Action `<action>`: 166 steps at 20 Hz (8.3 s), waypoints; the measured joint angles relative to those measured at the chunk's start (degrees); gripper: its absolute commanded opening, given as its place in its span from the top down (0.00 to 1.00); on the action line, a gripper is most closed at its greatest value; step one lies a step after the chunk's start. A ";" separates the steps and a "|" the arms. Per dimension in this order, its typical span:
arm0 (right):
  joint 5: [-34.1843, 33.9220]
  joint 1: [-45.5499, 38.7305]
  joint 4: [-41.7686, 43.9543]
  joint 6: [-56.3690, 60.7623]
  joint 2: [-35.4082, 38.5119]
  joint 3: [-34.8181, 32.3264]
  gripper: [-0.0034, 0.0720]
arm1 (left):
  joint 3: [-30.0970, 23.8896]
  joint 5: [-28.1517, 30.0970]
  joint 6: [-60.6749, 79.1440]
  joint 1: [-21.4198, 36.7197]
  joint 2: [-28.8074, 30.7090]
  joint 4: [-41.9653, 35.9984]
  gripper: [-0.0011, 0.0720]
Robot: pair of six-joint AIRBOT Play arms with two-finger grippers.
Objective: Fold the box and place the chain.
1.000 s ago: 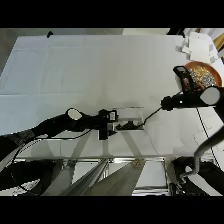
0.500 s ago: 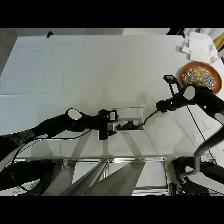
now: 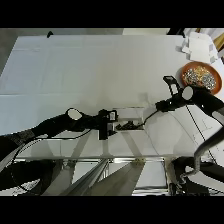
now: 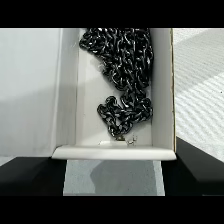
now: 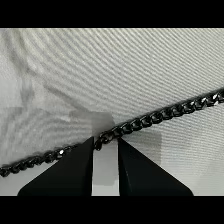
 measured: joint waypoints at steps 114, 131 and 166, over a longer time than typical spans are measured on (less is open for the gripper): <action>8.22 10.21 0.26 -2.01 22.80 0.09 0.94 | 0.00 0.02 0.00 0.00 0.00 0.02 0.42; 9.01 20.09 27.56 -12.22 40.54 0.09 0.93 | 0.00 0.02 0.00 0.00 0.00 0.00 0.42; 12.24 -6.84 29.49 -29.55 22.60 -9.46 0.74 | 0.00 0.02 0.00 0.00 0.00 0.02 0.42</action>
